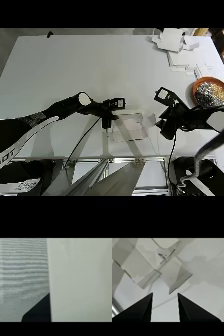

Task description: Fold the box and place the chain.

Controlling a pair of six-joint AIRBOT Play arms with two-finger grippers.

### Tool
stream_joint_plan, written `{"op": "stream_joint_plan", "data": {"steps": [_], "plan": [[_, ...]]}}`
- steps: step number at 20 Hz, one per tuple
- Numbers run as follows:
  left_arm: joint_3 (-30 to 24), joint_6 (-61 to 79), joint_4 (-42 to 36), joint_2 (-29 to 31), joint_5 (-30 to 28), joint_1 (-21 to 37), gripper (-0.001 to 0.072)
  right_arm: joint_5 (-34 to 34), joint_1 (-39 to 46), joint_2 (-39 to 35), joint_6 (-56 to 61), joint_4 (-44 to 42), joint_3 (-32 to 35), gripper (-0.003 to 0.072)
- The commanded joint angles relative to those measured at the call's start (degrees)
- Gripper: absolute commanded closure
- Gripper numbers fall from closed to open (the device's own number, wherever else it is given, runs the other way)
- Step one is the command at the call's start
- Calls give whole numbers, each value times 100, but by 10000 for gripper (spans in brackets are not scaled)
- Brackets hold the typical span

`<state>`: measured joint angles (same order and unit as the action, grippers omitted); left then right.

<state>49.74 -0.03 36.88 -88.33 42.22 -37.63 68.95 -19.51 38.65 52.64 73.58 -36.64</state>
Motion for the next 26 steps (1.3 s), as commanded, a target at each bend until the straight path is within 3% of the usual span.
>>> {"op": "stream_joint_plan", "data": {"steps": [1,4,6,7,14,15,20,26], "plan": [[-2,2,0,-4,2,2,699,-120,-7,15,-529,-227,369,348],[-2,2,0,-4,2,2,699,-538,-267,-42,-1198,-238,782,342],[-2,2,0,-4,2,2,699,-1126,-673,-50,-1690,-61,1141,150],[-2,2,0,-4,13,2,699,-1519,-968,-76,-1716,118,1340,114],[-2,2,0,-4,26,2,699,-3209,-2909,-162,-1709,726,2503,89],[-2,2,0,-4,26,2,699,-3410,-2990,-162,-1709,723,2634,11],[-2,2,0,-4,26,2,699,-4164,-2876,-162,-1714,715,2712,-2],[-2,2,0,-4,26,2,699,-4094,-1971,-160,-1714,715,2312,-2]]}}
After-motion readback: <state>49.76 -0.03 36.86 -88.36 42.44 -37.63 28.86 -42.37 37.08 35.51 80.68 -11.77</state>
